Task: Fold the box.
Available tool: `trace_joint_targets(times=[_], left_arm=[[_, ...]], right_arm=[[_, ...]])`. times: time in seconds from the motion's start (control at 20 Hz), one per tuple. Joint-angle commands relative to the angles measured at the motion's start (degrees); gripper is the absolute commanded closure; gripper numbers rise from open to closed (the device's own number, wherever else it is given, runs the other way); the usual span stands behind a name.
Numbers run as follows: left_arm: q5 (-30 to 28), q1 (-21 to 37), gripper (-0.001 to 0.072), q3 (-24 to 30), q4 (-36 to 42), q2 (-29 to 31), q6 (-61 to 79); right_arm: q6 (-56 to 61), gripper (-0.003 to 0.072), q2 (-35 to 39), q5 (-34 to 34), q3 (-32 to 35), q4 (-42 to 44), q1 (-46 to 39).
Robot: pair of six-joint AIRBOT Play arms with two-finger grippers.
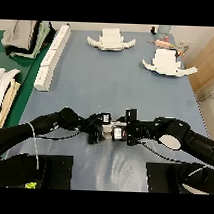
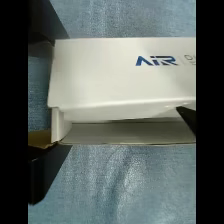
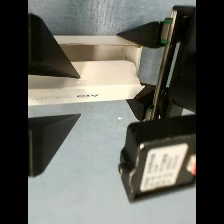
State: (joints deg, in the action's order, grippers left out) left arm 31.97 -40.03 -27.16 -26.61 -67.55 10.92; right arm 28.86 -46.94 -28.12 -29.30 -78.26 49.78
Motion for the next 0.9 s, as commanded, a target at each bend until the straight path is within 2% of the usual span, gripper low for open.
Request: trace_joint_targets(times=[0.0, 0.2, 0.45, 0.85], left_arm=[[0.0, 0.0, 0.0212, 0.0, -0.2, 0.0, 0.2], [0.0, 0.0, 0.0212, 0.0, -0.2, 0.0, 0.2], [0.0, 0.0, 0.0212, 0.0, -0.2, 0.0, 0.2], [0.0, 0.0, 0.0212, 0.0, -0.2, 0.0, 0.2]], right_arm=[[0.0, 0.0407, -1.3, 0.0, 0.0, -0.3, 0.0], [0.0, 0.0407, -1.3, -2.1, 0.0, 1.9, 0.0], [-1.6, 0.0406, -1.3, -6.0, 0.0, 8.7, 0.0], [-1.5, 0.0403, -1.1, -5.8, 0.0, 11.7, 0.0]])
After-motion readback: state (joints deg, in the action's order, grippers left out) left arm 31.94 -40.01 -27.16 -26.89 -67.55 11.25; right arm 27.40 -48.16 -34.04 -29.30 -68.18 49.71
